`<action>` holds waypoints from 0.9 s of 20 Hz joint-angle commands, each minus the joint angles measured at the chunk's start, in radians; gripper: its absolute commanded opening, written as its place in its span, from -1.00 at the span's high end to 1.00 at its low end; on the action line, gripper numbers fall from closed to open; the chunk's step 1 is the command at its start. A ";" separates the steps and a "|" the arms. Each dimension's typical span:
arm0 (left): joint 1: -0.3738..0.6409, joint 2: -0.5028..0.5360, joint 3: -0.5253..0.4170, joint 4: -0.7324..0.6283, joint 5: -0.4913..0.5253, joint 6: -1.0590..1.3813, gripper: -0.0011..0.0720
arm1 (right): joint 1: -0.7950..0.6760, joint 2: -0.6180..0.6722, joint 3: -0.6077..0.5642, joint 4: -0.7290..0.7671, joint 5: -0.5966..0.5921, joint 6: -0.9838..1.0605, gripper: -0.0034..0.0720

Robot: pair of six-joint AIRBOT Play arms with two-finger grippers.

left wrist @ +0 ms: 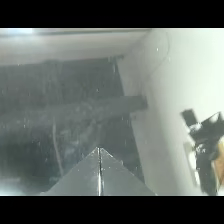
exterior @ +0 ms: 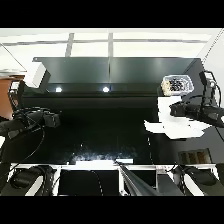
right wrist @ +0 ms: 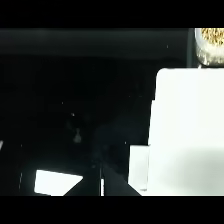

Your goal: Fold the box and place the chain.

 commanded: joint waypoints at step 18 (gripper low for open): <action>-0.005 -0.024 0.000 -0.038 0.054 -0.001 -0.95 | -0.767 -0.238 0.074 -0.260 0.119 0.160 -0.98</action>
